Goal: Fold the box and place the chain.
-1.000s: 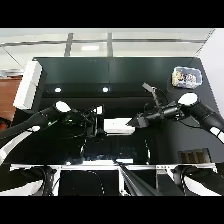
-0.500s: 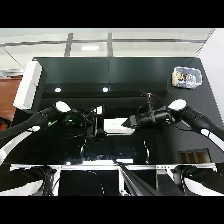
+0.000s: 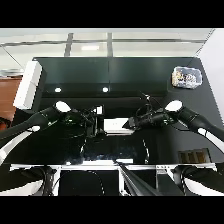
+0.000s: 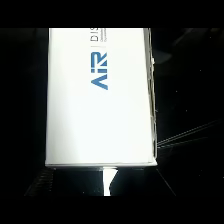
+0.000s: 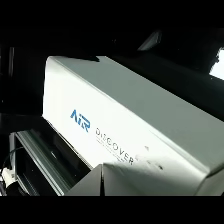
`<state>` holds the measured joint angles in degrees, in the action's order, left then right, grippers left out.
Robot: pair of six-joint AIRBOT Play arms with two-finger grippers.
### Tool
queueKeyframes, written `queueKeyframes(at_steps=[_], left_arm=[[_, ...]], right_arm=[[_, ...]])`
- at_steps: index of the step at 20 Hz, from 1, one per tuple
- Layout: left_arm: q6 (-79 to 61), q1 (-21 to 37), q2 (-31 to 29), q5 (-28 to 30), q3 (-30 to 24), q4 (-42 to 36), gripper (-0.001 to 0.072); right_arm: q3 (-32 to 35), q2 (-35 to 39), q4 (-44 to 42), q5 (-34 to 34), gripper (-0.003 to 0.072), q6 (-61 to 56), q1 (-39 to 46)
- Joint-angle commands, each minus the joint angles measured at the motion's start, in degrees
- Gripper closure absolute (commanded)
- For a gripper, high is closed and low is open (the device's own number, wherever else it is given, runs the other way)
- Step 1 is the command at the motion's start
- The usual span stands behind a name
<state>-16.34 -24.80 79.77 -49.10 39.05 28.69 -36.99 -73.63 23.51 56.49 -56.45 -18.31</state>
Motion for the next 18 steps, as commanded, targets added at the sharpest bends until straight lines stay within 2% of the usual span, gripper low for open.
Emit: queueKeyframes(at_steps=[1, 6, 9, 12, 13, 14, 15, 18], left_arm=[[0.0, 0.0, 0.0, 0.0, 0.0, 0.0, 0.0309], [0.0, 0.0, 0.0, 0.0, 0.0, 0.0, 0.0302], [0.0, 0.0, 0.0, -0.1, 0.0, 0.0, 0.0302], [1.3, 0.0, 0.0, -0.6, 0.1, -0.2, 0.0302], [1.6, 0.0, -0.1, -0.8, 0.3, -0.2, 0.0274], [1.6, 0.0, -0.4, -0.8, 0.7, 0.1, 0.0101], [1.8, 0.0, -1.0, -0.9, 1.2, 0.5, -0.0011], [9.1, 0.0, -5.4, -3.0, 3.1, 6.9, -0.0011]], right_arm=[[0.1, -0.2, 1.2, -2.1, 0.0677, -0.4, 0.0], [-0.1, 0.0, 1.0, -3.5, 0.0677, 0.8, 0.2], [-3.8, 1.3, 1.5, 6.5, 0.0677, 2.6, 3.1], [-10.3, 5.3, 7.0, 17.4, 0.0677, 1.9, 9.7], [-12.0, 7.2, 9.0, 19.2, 0.0677, 0.7, 12.6], [-13.1, 9.2, 10.5, 20.2, 0.0677, -0.2, 15.2], [-13.6, 11.4, 11.5, 21.0, 0.0677, -0.5, 18.3], [-13.7, 16.9, 13.2, 23.9, 0.0677, -0.4, 26.6]])
